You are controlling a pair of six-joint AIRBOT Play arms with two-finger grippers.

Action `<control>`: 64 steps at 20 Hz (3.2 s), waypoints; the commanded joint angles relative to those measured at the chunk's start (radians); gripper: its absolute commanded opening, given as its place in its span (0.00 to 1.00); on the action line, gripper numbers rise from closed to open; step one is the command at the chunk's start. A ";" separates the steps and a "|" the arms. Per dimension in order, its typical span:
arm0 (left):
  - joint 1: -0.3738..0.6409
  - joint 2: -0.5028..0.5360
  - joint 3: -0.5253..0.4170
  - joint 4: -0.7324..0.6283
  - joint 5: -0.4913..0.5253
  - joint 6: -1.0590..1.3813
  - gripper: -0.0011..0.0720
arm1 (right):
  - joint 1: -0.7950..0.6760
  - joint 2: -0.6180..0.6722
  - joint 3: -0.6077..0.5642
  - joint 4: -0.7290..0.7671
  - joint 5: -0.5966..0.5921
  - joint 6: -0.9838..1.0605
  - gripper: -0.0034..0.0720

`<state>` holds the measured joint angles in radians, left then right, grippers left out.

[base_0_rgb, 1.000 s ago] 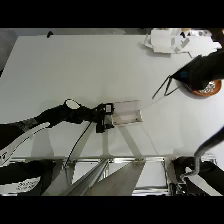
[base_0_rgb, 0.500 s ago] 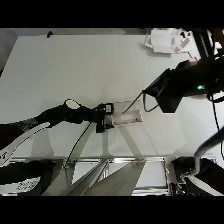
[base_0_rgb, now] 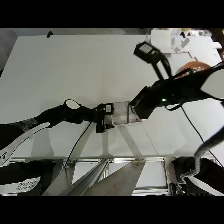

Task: Fold the box and place the chain.

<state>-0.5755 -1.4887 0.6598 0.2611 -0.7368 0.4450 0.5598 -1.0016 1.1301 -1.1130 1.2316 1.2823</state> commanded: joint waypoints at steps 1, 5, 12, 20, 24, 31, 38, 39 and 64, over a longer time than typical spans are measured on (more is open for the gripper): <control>0.000 0.000 0.000 0.000 0.000 0.000 0.20 | 0.002 -0.058 -0.089 0.079 -0.047 -0.056 0.07; 0.000 0.000 0.000 0.000 0.000 0.000 0.20 | 0.002 -0.129 -0.152 0.074 -0.095 -0.061 0.07; 0.000 0.000 0.000 0.000 0.000 0.000 0.20 | -0.015 -0.166 -0.110 0.109 -0.025 -0.060 0.35; 0.000 0.000 0.000 0.000 0.000 0.000 0.20 | -0.282 -0.188 0.155 -0.325 0.161 0.063 0.27; 0.000 0.000 0.000 0.000 0.000 0.000 0.20 | -0.436 -0.296 0.126 -0.382 0.122 0.114 0.51; 0.000 0.000 0.000 0.000 0.000 0.000 0.20 | -0.496 -0.541 0.102 -0.381 0.069 0.229 0.58; 0.000 0.000 0.000 0.000 0.000 0.000 0.20 | -0.496 -0.617 0.056 -0.375 0.013 0.267 0.57; 0.000 0.000 0.000 0.000 0.000 0.000 0.20 | -0.496 -0.617 0.045 -0.375 -0.003 0.267 0.57; 0.000 0.000 0.000 0.000 0.000 0.000 0.20 | -0.492 -0.071 0.035 0.016 0.178 -0.037 0.07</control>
<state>-0.5755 -1.4887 0.6598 0.2615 -0.7368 0.4450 0.0658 -1.2087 1.1641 -1.2934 1.3571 1.3582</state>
